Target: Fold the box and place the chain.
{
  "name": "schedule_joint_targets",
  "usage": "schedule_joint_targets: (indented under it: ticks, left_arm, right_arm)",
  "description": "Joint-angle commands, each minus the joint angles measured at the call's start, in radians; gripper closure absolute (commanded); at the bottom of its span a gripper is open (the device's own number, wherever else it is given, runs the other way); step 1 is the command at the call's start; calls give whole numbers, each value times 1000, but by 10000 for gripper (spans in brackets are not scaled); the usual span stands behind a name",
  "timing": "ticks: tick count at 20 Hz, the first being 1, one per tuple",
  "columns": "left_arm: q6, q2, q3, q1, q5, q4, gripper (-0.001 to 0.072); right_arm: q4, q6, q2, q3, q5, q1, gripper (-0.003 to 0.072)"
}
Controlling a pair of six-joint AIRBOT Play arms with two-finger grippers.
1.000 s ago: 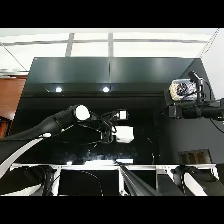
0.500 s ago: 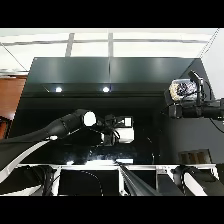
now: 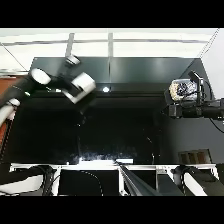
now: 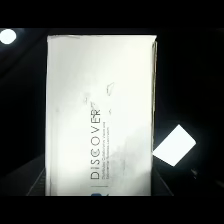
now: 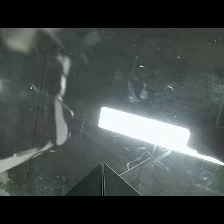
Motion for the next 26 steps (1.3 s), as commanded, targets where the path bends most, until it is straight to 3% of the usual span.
schedule_joint_targets:
  ticks: [1,4,6,8,12,14,16,18,20,22,23,24,25,26]
  left_arm:
    - [-127,-117,206,287,-25,15,371]
    - [-210,-303,446,391,-101,47,379]
    - [-321,-409,557,420,-102,111,379]
    - [-328,-491,629,421,-98,200,378]
    - [-329,-611,739,391,-117,219,358]
    - [-368,-617,740,368,-108,264,-2]
    - [-479,-602,776,352,-167,402,-2]
    - [-600,-573,870,344,-305,494,-1]
    - [-638,-537,996,346,-470,444,-1]
    - [-724,-447,1014,344,-541,353,3]
    - [-751,-387,990,341,-579,309,43]
    - [-777,-325,954,341,-634,280,290]
    - [-780,-266,908,341,-694,250,605]
    - [-774,-200,846,340,-752,213,681]
  right_arm:
    - [1,26,0,0,0,0,672]
    - [1,26,0,0,-11,0,672]
    - [2,27,0,0,-32,0,672]
    - [2,27,0,0,-54,0,672]
    - [2,31,0,0,-82,0,672]
    - [2,35,0,0,-69,0,672]
    - [9,37,0,0,-49,0,672]
    - [34,33,0,0,-26,0,672]
    - [40,24,0,5,-35,3,673]
    - [13,21,0,44,-40,22,672]
    - [-5,22,0,81,-18,31,672]
    - [-12,26,1,121,19,36,672]
    - [-20,40,3,163,64,37,672]
    - [-25,60,14,187,92,36,673]
